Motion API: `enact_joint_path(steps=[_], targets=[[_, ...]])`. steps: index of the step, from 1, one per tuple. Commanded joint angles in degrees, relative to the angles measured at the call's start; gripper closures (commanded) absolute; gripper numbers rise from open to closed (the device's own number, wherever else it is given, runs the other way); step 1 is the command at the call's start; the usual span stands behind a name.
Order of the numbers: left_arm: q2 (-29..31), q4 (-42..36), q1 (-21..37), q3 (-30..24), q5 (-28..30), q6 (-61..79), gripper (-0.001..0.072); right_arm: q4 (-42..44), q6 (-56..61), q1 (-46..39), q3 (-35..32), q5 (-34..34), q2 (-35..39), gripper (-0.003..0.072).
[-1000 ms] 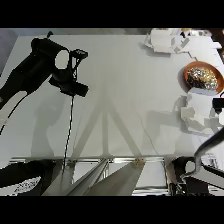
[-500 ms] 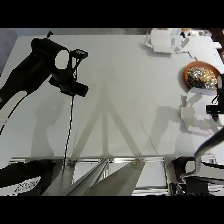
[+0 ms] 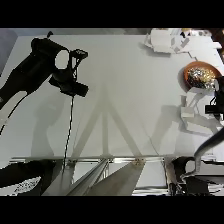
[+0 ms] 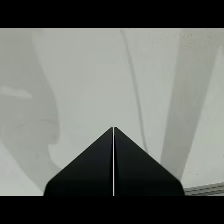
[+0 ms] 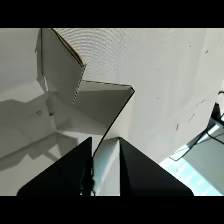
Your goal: Fold the box and place the chain.
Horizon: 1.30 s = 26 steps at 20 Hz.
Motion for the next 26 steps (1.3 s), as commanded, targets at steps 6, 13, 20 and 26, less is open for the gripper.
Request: enact_joint_path(steps=[6, 13, 20, 26], targets=[[0.0, 0.0, 0.0, 0.0, 0.0, 0.0, 0.0701, 0.3, -5.8, 8.9, 0.0, -0.6, 6.7, 0.0679], [0.0, 0.9, 0.0, 0.0, 0.0, 9.1, 0.0701, 32.0, -4.7, 24.5, -14.8, -18.2, 29.1, 0.0680], [0.0, 0.0, 0.0, 0.0, 0.1, 10.7, 0.0701, 40.3, 7.4, 45.3, -31.7, -31.0, 40.9, 0.0679], [-0.4, -0.3, 0.3, 0.0, 5.0, 21.9, 0.0694, 39.5, 11.4, 54.2, -31.8, -34.2, 40.9, 0.0678]])
